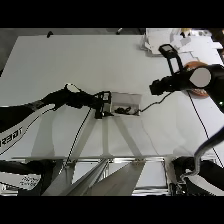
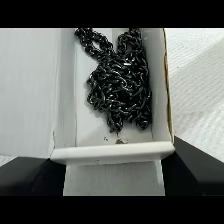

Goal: Fold the box and place the chain.

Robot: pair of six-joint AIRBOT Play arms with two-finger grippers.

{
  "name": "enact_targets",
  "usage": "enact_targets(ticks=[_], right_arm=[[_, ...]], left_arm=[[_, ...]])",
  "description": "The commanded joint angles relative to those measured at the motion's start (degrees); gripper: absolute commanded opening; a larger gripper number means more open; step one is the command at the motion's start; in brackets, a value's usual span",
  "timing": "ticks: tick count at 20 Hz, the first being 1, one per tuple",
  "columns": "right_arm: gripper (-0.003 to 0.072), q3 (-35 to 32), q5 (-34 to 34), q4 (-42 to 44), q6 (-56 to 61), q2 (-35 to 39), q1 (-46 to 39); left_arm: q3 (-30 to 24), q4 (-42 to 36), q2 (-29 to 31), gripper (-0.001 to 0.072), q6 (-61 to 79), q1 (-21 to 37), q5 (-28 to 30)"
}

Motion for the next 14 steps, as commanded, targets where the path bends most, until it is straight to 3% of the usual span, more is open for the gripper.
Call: enact_targets(ticks=[1, 3, 5, 14], right_arm=[[0.0221, -3.1, -0.2, -4.7, 5.7, -3.0, -5.9], [0.0225, -4.7, -0.4, -5.8, 6.6, -6.1, -6.9], [0.0339, -5.2, 0.2, -6.1, 7.1, -9.1, -6.9], [0.0335, -5.2, -2.3, -6.1, 9.7, -15.7, -6.9]], left_arm=[[0.0, 0.0, 0.0, 0.0209, 0.0, 0.0, 0.0], [0.0, 0.0, 0.0, 0.0209, 0.0, 0.0, 0.0], [0.0, 0.0, 0.0, 0.0209, 0.0, 0.0, 0.0], [0.0, 0.0, 0.0, 0.0209, 0.0, 0.0, 0.0]])
